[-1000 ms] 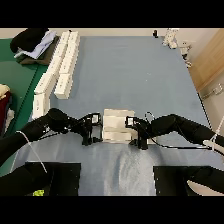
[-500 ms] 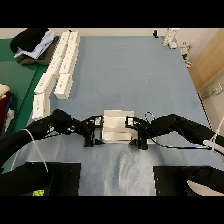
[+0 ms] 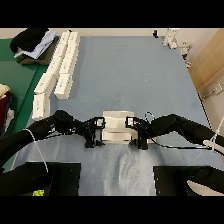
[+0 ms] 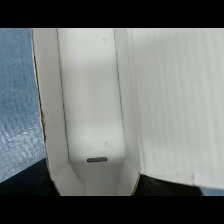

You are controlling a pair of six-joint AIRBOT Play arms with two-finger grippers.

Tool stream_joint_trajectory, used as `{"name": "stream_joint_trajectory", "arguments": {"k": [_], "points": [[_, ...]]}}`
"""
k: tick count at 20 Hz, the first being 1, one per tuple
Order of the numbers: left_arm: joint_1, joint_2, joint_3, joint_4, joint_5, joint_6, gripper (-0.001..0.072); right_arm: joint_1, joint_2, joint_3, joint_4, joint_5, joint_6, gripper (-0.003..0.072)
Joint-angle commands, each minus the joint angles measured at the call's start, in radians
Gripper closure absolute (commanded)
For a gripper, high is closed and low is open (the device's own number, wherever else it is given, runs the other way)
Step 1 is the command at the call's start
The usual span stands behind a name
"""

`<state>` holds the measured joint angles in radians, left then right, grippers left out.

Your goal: Fold the box.

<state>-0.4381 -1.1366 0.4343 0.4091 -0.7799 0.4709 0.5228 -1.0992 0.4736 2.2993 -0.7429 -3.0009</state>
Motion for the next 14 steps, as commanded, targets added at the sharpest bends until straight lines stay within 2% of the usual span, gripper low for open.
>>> {"name": "stream_joint_trajectory", "arguments": {"k": [1, 5, 6, 7, 8, 14], "points": [[-0.013, -0.004, 0.005, 0.016, 0.025, -0.045, 0.0019, 0.0, -0.001, 0.001, 0.0, 0.0, 0.0, 0.0165], [-0.018, -0.005, 0.006, 0.033, 0.018, -0.046, 0.002, 0.0, -0.001, 0.001, 0.0, 0.001, 0.0, 0.0165], [-0.018, -0.005, 0.006, 0.033, 0.018, -0.047, 0.005, 0.0, -0.001, 0.001, 0.0, 0.001, 0.0, 0.0165], [-0.018, -0.005, 0.006, 0.033, 0.018, -0.046, 0.0212, 0.0, -0.001, 0.001, 0.0, 0.001, 0.0, 0.0165], [-0.018, -0.005, 0.006, 0.035, 0.018, -0.046, 0.0297, 0.0, -0.001, 0.001, 0.0, 0.0, 0.0, 0.0165], [-0.029, -0.005, 0.006, 0.048, 0.02, -0.049, 0.0295, 0.0, -0.001, 0.001, 0.0, 0.0, 0.0, 0.0165]]}}
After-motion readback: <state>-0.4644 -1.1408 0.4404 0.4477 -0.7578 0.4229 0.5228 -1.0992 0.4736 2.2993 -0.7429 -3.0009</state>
